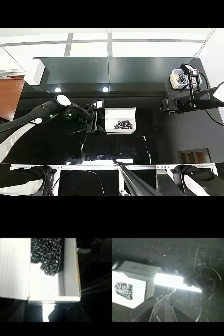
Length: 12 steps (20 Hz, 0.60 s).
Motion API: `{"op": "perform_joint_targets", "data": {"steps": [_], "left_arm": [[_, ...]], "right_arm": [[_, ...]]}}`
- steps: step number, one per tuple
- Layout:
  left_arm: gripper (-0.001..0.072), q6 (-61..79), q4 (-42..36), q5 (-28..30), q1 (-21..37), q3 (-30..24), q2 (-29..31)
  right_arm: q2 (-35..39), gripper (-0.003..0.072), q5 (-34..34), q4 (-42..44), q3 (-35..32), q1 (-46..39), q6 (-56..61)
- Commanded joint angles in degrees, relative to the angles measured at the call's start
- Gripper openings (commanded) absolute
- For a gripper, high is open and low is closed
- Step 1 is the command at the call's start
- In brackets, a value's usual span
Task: Fold the box and place the chain.
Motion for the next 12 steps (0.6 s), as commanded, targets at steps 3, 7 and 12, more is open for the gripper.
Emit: {"op": "perform_joint_targets", "data": {"steps": [3, 7, 12], "left_arm": [[0.0712, 0.09, -0.31, 5.11, -2.56, -0.02, -0.07], [0.04, 0.11, 0.11, 5.22, -3.21, 0.0, -0.07], [0.0396, 0.11, 0.11, 5.73, -3.21, 0.09, -0.07]], "right_arm": [[-0.02, 0.0276, -1.05, 0.04, -0.02, 0.02, 0.02], [-0.11, 0.0278, -2.14, -0.2, -0.02, 0.02, -0.2], [-4.85, 0.0678, -11.17, 6.88, 0.0, 2.49, -3.89]]}}
